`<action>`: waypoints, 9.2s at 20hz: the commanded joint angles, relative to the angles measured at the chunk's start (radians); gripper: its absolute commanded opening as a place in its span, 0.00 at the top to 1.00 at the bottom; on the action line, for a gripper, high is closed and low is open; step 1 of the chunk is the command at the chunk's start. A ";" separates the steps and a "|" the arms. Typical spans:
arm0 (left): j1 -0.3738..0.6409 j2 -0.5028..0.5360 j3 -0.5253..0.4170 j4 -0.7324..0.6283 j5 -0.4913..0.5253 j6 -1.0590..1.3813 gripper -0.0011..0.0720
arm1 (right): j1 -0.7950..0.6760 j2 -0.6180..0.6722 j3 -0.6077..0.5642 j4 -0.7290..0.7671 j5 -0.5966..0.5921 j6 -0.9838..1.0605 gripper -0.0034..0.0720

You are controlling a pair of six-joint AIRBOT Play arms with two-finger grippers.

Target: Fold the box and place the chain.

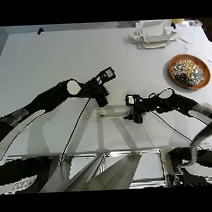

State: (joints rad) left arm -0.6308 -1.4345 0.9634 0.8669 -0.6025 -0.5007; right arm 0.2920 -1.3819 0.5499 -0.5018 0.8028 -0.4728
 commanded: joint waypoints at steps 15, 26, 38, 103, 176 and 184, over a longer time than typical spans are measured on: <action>0.048 0.192 0.000 0.264 -0.523 0.179 0.68 | 0.001 0.000 0.001 0.001 0.000 0.001 0.43; 0.156 0.029 -0.108 0.211 -0.365 0.393 0.20 | 0.001 0.000 0.001 0.002 0.000 0.001 0.43; 0.141 0.029 -0.125 0.084 -0.322 0.595 0.23 | 0.001 0.000 0.001 0.002 0.000 0.001 0.43; 0.366 -0.010 -0.128 0.079 -0.515 -0.651 0.98 | 0.001 0.000 0.001 0.002 0.000 0.001 0.43; 0.143 -0.002 -0.076 -0.111 -0.431 -0.772 0.51 | 0.001 0.000 0.001 0.002 0.000 0.001 0.43; 0.051 -0.002 -0.069 0.094 -0.358 -1.012 0.38 | 0.001 0.000 0.001 0.001 0.000 0.001 0.43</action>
State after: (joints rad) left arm -0.5442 -1.4368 0.8879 0.8661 -0.9955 -1.4055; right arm 0.2920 -1.3819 0.5499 -0.5007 0.8032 -0.4721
